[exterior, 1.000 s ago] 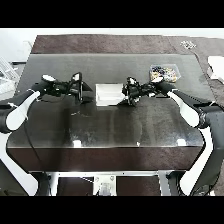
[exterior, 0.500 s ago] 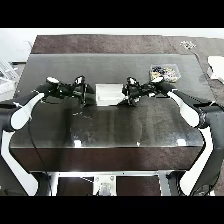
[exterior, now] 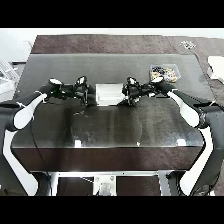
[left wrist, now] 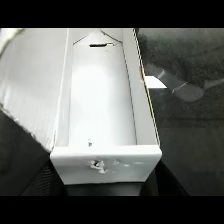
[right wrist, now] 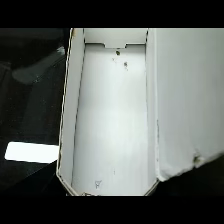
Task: Fold the box and place the chain.
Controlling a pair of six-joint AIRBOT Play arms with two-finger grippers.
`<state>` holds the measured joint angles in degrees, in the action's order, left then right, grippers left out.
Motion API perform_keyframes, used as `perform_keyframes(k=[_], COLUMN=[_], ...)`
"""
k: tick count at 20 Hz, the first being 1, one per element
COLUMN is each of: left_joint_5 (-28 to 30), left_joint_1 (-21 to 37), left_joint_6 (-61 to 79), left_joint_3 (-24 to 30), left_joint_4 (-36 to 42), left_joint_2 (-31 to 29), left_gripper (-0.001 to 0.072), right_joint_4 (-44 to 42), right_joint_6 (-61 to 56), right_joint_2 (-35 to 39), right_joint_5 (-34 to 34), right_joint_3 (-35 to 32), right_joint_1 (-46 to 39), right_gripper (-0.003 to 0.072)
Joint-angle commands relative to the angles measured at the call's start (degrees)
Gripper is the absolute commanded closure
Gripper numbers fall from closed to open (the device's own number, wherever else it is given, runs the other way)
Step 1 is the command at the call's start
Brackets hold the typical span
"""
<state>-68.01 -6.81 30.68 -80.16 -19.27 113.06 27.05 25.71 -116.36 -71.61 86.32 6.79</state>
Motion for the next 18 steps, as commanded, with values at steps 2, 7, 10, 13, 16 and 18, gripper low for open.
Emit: perform_keyframes(k=[2, 7, 10, 13, 16, 18], left_joint_5=[2.71, 6.91, 6.73, 6.69, 6.47, 6.05], left_joint_1=[-0.55, -0.66, -0.66, -0.66, -0.66, -0.66], left_joint_6=[-0.81, 1.07, 1.36, 1.68, 2.89, 2.89], left_joint_3=[-0.07, -0.07, -0.07, 0.04, 0.04, 0.04], left_joint_4=[1.49, 0.94, 0.94, 0.61, 0.85, 0.98], left_joint_2=[0.35, 0.42, 0.55, 0.63, 0.66, 0.66], left_gripper=[-0.0011, -0.0011, -0.0011, -0.0011, -0.0011, -0.0011], right_joint_4=[-0.02, -0.02, -0.02, -0.02, -0.02, -0.02], right_joint_6=[0.00, 0.00, 0.00, 0.00, 0.00, 0.00], right_joint_2=[0.00, 0.00, 0.00, 0.00, 0.00, 0.00], right_joint_5=[0.00, 0.00, 0.00, 0.00, 0.00, 0.00], right_joint_3=[0.02, 0.02, 0.02, 0.02, 0.02, 0.02], right_joint_1=[0.02, 0.02, 0.02, 0.02, 0.02, 0.02], right_gripper=[0.0170, 0.0171, 0.0170, 0.0171, 0.0170, 0.0170])
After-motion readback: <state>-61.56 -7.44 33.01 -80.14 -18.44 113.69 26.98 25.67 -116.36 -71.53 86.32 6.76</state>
